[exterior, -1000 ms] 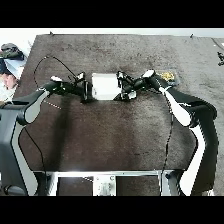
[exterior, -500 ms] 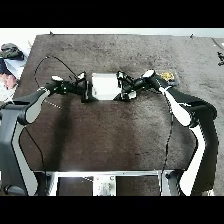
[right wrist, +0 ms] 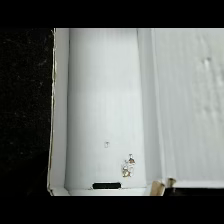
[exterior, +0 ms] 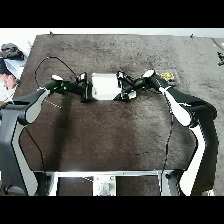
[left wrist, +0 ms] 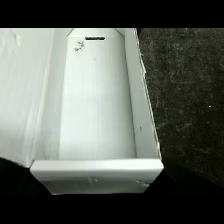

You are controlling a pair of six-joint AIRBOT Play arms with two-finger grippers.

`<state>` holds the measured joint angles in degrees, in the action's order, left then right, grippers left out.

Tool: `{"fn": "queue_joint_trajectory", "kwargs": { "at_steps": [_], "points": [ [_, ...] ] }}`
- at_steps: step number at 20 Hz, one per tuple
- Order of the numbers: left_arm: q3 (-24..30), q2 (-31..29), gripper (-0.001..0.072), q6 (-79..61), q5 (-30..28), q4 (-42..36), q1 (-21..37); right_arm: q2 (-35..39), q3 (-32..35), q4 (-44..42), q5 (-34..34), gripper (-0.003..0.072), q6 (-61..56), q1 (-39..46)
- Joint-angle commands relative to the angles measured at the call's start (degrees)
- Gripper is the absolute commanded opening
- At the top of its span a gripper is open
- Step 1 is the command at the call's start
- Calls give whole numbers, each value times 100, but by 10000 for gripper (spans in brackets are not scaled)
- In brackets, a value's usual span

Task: Fold the box and place the chain.

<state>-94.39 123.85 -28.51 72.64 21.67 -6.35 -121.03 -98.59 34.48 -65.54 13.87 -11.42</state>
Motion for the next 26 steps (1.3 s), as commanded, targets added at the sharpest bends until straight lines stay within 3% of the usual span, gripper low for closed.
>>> {"fn": "queue_joint_trajectory", "kwargs": {
  "at_steps": [1, 26],
  "points": [
    [-7, 2, 714, -2, -4, 17, -4, -2, -4, 0, -2, 472, 0, 0],
    [-59, 2, 713, 103, -199, 151, -109, -2, -4, 0, -2, 472, 0, 0]
  ]
}}
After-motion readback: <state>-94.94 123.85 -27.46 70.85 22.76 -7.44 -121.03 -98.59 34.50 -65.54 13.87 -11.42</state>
